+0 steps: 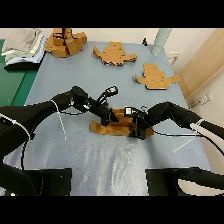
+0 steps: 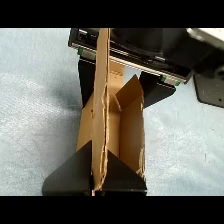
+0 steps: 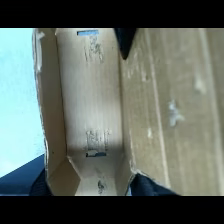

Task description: Fold the box.

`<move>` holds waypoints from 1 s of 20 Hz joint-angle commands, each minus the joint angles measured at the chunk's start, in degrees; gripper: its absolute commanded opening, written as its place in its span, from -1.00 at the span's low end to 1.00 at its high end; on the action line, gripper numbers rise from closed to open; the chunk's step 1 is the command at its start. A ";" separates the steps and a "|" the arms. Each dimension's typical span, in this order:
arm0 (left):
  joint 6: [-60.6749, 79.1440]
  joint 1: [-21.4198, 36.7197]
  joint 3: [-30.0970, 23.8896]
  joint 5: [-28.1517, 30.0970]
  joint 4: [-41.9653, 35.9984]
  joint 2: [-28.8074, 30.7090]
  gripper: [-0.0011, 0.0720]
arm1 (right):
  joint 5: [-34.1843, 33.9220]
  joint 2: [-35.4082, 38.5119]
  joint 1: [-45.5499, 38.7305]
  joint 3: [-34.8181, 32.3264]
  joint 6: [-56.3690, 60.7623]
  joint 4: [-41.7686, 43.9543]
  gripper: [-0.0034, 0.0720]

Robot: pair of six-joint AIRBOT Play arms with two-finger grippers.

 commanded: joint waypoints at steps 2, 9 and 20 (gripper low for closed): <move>-0.02 -0.02 0.00 -0.04 0.02 -0.04 -0.93 | 0.81 -0.02 0.04 -0.20 0.07 -0.61 0.51; -0.02 -0.02 0.00 -0.04 0.02 -0.04 -0.93 | 1.36 -0.02 0.13 -0.15 0.07 -0.44 0.27; -0.02 -0.02 0.00 -0.04 0.02 -0.04 -0.93 | 1.60 -0.02 0.13 -0.15 0.07 -0.44 0.27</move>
